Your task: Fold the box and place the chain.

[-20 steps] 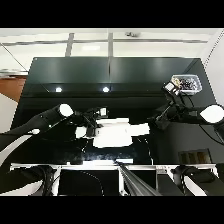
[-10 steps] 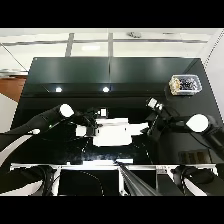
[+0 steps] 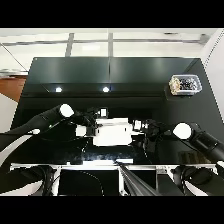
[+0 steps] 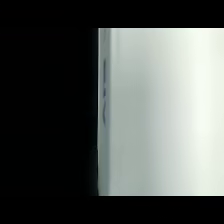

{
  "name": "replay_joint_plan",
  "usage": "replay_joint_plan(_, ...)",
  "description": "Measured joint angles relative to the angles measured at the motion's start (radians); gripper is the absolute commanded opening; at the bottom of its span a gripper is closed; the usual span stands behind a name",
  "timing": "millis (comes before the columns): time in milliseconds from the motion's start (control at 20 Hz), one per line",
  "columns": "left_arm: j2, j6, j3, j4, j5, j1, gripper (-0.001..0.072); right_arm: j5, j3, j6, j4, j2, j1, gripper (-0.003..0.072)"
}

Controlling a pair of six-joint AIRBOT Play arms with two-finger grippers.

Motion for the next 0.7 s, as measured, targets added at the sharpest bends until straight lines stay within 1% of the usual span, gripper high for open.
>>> replay_joint_plan(200,0.000,0.000,0.000,0.000,-0.003,0.000,0.0026,-0.003,-0.002,-0.100,0.079,-0.055,0.019,0.0709)
replay_joint_plan(350,0.000,0.000,0.000,0.000,-0.004,0.000,0.0026,-0.031,-0.003,-0.142,0.117,-0.081,0.058,0.0709)
replay_joint_plan(700,0.000,0.000,0.000,0.001,-0.012,0.000,0.0026,-0.203,-0.003,-0.167,0.177,-0.124,0.157,0.0709)
